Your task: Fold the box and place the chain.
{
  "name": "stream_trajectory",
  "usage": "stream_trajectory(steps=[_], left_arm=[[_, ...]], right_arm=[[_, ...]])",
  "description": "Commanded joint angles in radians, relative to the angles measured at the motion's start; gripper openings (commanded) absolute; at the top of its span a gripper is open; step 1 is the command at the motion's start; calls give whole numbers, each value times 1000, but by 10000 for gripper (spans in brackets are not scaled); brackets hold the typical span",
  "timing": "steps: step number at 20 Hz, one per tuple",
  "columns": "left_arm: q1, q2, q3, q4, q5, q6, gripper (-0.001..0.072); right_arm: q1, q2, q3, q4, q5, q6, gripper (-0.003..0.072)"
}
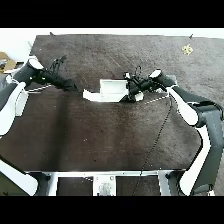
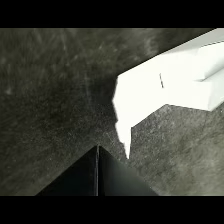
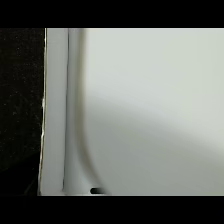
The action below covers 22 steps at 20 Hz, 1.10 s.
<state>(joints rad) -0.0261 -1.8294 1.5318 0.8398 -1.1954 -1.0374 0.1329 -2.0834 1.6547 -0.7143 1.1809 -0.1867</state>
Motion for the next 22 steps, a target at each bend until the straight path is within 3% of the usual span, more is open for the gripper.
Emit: stream_trajectory(steps=[1, 7, 11, 15, 16, 17, 18, 22], left_arm=[[4, -75, -1, -67, -26, -36, 14], [-19, -155, -1, -248, -70, 10, 14], [-81, -160, 0, -294, -43, 26, 14], [-82, -159, 26, -354, -89, 26, 16], [-82, -159, 37, -354, -101, 26, 36], [-82, -159, 51, -354, -117, 25, 285], [-82, -159, 64, -354, -137, 24, 370], [-98, -158, 79, -346, -155, 26, 370]], right_arm=[[1, -1, 0, 0, 0, 0, 508], [1, -1, 0, 0, 1, 0, 508], [1, -1, 0, 0, 0, 0, 508], [1, -1, 0, 0, 1, 0, 508], [1, -1, 0, 0, 0, 0, 508], [1, -1, 0, 0, 0, 0, 508], [1, -1, 0, 0, 1, 0, 509], [1, -1, 0, 0, 1, 0, 508]])
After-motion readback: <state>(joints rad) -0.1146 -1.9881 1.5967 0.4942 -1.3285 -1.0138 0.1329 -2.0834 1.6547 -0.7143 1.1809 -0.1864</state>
